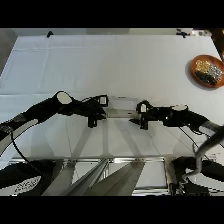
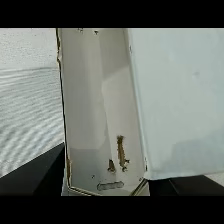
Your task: Fold the box and place the chain.
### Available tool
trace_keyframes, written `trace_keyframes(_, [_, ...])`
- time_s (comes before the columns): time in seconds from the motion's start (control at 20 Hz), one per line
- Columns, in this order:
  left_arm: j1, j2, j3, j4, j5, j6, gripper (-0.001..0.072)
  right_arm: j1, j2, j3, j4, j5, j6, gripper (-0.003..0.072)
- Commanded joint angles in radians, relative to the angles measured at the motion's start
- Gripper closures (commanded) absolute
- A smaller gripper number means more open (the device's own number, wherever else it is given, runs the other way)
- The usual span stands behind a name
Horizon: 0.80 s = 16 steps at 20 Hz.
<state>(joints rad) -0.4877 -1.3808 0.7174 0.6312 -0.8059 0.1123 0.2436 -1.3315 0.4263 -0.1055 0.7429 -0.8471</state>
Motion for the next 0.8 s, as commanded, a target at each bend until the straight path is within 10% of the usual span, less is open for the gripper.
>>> trace_keyframes(0.0, [0.000,0.000,0.000,0.088,0.008,0.023,0.0541,0.000,0.000,0.000,0.000,0.001,0.001,0.0273])
trace_keyframes(0.25, [-0.006,0.001,0.000,0.092,0.040,0.023,0.0426,0.000,0.000,0.000,0.000,0.001,0.001,0.0273])
trace_keyframes(0.75, [-0.010,0.000,-0.001,0.063,0.149,0.023,0.0435,0.000,0.000,0.000,0.000,0.001,0.001,0.0273])
